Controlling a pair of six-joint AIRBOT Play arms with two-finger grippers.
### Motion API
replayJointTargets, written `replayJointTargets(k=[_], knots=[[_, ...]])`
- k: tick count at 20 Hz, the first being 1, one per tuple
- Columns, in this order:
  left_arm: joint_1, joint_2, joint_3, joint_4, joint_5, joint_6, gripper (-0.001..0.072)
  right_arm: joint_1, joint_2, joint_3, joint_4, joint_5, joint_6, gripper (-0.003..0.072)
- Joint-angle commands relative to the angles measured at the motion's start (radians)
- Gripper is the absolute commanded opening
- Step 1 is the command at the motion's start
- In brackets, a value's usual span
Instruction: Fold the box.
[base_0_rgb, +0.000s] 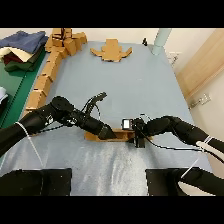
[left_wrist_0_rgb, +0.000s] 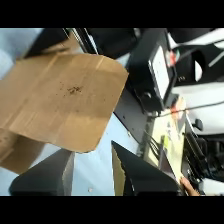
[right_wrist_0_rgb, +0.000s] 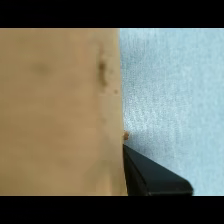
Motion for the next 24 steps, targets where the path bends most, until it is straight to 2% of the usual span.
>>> replayJointTargets(k=[1,5,8,11,12,13,20,22,23,24], knots=[[-0.001,0.001,0.0,-0.005,0.141,-0.004,0.0339,0.001,0.001,0.001,0.0,0.0,0.0,0.0532],[-0.001,-0.014,0.0,-0.012,0.248,-0.004,0.0338,0.001,0.001,0.001,0.0,0.0,0.0,0.0532],[-0.001,-0.045,0.005,-0.076,0.354,-0.003,0.0338,0.001,0.001,0.001,0.0,0.0,0.0,0.0532],[-0.002,-0.113,0.033,-0.083,0.36,-0.007,0.0334,0.001,0.001,0.001,0.0,0.0,0.0,0.0532],[-0.003,-0.14,0.041,-0.079,0.355,-0.014,0.0234,0.001,0.001,0.001,0.0,0.0,0.0,0.0532],[-0.003,-0.165,0.049,-0.072,0.35,-0.017,0.0172,0.001,0.001,0.001,0.0,0.0,0.0,0.0532],[-0.003,-0.219,0.064,0.019,0.319,-0.058,0.0174,0.001,0.001,0.001,-0.002,0.0,0.0,0.0532],[-0.003,-0.23,0.064,0.02,0.317,-0.06,0.0043,0.001,0.001,0.001,-0.002,0.0,0.0,0.0532],[-0.003,-0.236,0.064,0.019,0.317,-0.06,0.0042,0.001,0.001,0.001,-0.003,0.0,0.0,0.0532],[-0.003,-0.243,0.064,0.02,0.315,-0.059,0.0011,0.001,0.001,0.001,-0.003,0.0,0.0,0.0532]])
